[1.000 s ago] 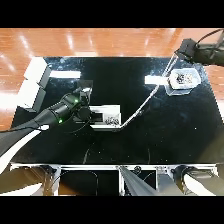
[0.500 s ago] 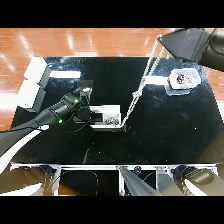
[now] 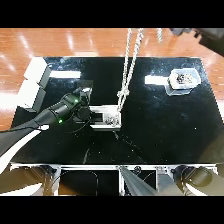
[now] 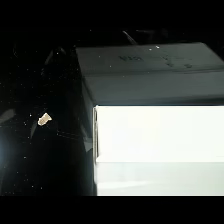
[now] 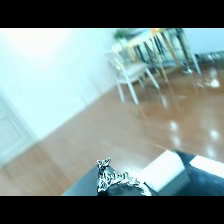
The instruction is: Fold the box and place the chain.
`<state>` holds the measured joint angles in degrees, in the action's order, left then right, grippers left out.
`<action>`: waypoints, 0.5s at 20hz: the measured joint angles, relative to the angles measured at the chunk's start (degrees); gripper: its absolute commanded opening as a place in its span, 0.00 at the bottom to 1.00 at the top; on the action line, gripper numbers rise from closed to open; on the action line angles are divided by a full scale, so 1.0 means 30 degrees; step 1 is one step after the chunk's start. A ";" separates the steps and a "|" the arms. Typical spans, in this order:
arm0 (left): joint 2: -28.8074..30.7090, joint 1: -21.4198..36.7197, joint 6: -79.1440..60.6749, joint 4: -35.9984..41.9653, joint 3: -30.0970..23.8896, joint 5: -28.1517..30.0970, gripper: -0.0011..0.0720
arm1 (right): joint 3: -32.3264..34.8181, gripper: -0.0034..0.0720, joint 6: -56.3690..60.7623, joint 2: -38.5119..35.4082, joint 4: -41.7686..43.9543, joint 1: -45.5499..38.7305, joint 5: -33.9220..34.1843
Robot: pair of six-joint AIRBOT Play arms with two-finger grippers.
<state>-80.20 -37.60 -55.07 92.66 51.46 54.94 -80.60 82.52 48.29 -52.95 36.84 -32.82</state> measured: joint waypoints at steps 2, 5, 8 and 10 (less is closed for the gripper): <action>0.0000 -0.0007 0.0000 0.0000 0.0000 0.0000 0.04 | -0.0022 0.08 -0.0066 0.0423 0.0109 0.0641 0.1115; 0.0000 -0.0007 -0.0007 0.0000 0.0000 0.0000 0.04 | -0.0036 0.08 -0.0175 0.1202 0.0240 0.1399 0.2710; 0.0000 -0.0007 -0.0007 0.0000 0.0000 0.0000 0.04 | -0.0044 0.08 -0.0233 0.1872 0.0262 0.1719 0.4175; 0.0000 -0.0007 -0.0007 0.0000 0.0000 0.0007 0.04 | -0.0036 0.08 -0.0240 0.2120 0.0277 0.1814 0.4809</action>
